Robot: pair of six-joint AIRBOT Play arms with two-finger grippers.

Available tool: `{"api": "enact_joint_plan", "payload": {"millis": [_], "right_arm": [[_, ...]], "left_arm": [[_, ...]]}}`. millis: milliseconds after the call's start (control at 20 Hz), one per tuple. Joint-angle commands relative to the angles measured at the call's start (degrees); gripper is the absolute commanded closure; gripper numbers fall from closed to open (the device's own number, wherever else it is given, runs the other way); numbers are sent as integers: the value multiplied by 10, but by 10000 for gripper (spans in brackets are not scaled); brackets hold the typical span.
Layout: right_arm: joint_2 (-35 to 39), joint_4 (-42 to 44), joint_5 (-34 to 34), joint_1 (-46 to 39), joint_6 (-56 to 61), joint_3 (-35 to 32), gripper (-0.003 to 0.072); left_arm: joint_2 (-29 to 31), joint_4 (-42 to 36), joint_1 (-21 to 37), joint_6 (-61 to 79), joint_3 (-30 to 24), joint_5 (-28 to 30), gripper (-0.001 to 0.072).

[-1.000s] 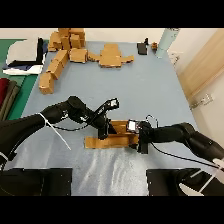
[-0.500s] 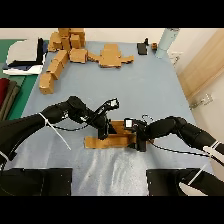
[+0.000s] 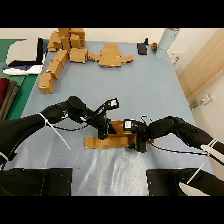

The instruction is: Fold the box.

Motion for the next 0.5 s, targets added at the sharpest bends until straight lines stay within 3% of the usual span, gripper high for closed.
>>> {"api": "enact_joint_plan", "payload": {"millis": [0, 300, 350, 450], "right_arm": [[-9, 1, 0, 3, 0, 0, -12], [-10, -5, 5, 3, -17, -2, -11], [-10, -5, 5, 3, -17, -2, 5], [-10, -6, 6, 3, -17, -2, 117]], "left_arm": [[0, 0, 0, 0, 0, 0, 696], [0, 0, 0, 0, 0, 0, 696], [0, 0, 0, 0, 0, 0, 697], [0, 0, 0, 0, 0, 0, 696]]}}
